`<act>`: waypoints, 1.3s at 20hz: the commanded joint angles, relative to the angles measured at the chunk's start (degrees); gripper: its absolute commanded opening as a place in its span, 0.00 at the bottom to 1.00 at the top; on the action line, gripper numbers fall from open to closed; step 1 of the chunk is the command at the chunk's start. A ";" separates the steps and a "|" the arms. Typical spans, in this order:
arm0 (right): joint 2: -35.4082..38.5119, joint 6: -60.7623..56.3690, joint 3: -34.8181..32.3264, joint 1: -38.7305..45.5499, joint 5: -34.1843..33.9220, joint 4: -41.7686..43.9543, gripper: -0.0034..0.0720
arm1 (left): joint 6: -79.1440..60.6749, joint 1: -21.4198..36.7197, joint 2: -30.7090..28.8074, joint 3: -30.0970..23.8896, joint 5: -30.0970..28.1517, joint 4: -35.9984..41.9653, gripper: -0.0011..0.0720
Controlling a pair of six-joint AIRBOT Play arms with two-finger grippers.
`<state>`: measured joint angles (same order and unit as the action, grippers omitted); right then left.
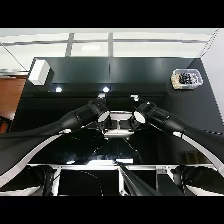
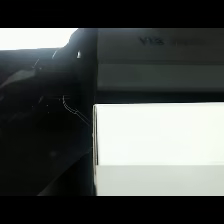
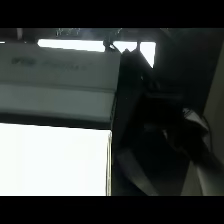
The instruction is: Fold the box and place the chain.
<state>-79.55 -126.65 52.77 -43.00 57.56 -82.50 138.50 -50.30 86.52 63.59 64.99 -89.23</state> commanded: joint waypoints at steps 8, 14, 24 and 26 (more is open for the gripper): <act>2.62 1.88 0.07 0.59 4.24 -0.04 0.57 | -0.33 0.04 -0.04 0.04 0.04 -0.31 0.05; 16.11 8.31 0.07 2.73 8.09 4.66 0.57 | -0.33 0.04 -0.04 0.04 0.04 -0.31 0.05; 28.02 20.31 -0.76 34.27 4.02 -26.97 0.55 | -0.33 0.04 -0.04 0.04 -0.44 -0.31 0.05; 22.75 20.46 -0.74 44.33 -5.44 -26.25 0.72 | -0.33 0.04 -0.04 0.04 -0.44 -0.31 0.05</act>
